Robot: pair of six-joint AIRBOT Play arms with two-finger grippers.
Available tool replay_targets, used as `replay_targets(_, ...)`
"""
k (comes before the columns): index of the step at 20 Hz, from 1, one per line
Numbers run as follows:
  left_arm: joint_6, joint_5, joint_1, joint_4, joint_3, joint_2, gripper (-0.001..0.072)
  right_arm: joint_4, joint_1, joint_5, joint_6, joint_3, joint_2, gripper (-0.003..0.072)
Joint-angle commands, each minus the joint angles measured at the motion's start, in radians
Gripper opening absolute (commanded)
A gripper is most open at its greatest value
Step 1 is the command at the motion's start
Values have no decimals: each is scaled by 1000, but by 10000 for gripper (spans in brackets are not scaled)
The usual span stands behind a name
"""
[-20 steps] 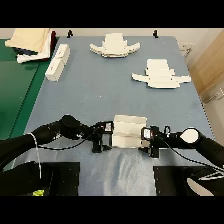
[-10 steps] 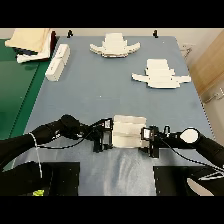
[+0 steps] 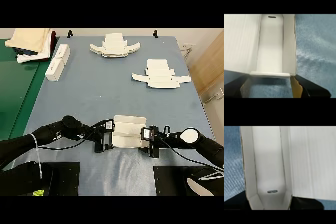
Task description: Fold the box.
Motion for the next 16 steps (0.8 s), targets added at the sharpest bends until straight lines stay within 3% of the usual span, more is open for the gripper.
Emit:
replay_targets(1,-15,73,-42,1,1,-1,720,0,0,1,0,1,1,512)
replay_targets(5,-11,77,-53,2,2,-2,704,0,0,1,0,1,1,511)
replay_targets(6,-10,76,-53,2,2,-2,493,0,0,1,0,1,1,512)
replay_targets(7,-9,74,-53,3,2,-2,405,0,0,1,0,1,1,512)
replay_targets(8,-9,77,-58,4,2,-2,401,0,0,1,0,1,1,512)
replay_targets(9,-9,73,-59,15,2,-2,321,0,0,1,0,1,1,511)
replay_targets(15,-9,66,-59,20,2,-2,329,0,0,1,0,1,1,512)
replay_targets(16,-8,66,-59,21,2,-2,390,0,0,1,0,1,1,511)
